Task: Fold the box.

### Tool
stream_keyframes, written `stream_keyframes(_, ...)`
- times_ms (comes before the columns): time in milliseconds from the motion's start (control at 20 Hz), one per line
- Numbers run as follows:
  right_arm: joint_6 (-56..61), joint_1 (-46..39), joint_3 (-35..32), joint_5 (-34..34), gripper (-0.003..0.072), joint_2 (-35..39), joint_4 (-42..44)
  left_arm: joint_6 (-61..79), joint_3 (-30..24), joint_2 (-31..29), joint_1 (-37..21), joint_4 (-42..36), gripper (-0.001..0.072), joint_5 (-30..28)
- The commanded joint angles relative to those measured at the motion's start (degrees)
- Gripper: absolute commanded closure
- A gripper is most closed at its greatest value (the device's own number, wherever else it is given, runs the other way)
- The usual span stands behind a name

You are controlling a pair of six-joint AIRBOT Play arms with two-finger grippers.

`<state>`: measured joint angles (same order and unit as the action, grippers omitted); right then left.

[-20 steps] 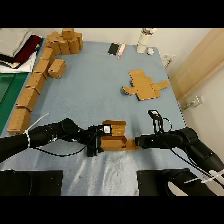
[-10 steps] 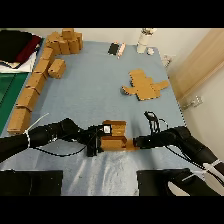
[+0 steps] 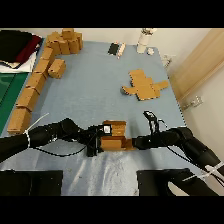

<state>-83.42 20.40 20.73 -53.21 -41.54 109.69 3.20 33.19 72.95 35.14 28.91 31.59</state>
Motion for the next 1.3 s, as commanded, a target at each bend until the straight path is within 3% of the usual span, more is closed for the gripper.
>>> stream_keyframes(0, 0.0, 0.0, 0.3, -2.5, 0.0686, 3.2, 0.7, 0.0, 0.0, 0.0, 0.0, 0.0, 0.0366, 0.0)
stream_keyframes(300, -0.3, 0.1, 0.5, -3.0, 0.0667, 5.2, 8.1, 0.0, 0.0, 0.0, 0.0, 0.0, 0.0366, 0.0)
stream_keyframes(400, -1.0, 0.1, 0.7, -3.2, 0.0394, 5.2, 10.7, 0.0, 0.0, 0.0, 0.0, 0.0, 0.0366, 0.0)
stream_keyframes(1000, -1.1, 0.0, 0.7, -2.3, 0.0384, 5.2, 11.1, 0.0, 0.0, 0.0, 0.0, 0.0, 0.0367, 0.0)
stream_keyframes(1050, -1.1, 0.1, 0.8, -2.1, 0.0374, 5.2, 11.4, 0.0, 0.0, 0.0, 0.0, 0.0, 0.0366, 0.0)
stream_keyframes(1100, -1.1, 0.1, 0.8, -2.1, 0.0254, 5.2, 11.7, 0.0, 0.0, 0.0, 0.0, 0.0, 0.0366, 0.0)
stream_keyframes(1250, -1.1, 1.0, 0.8, 0.4, 0.0249, 5.0, 11.8, 0.0, 0.0, 0.0, 0.0, 0.0, 0.0366, 0.0)
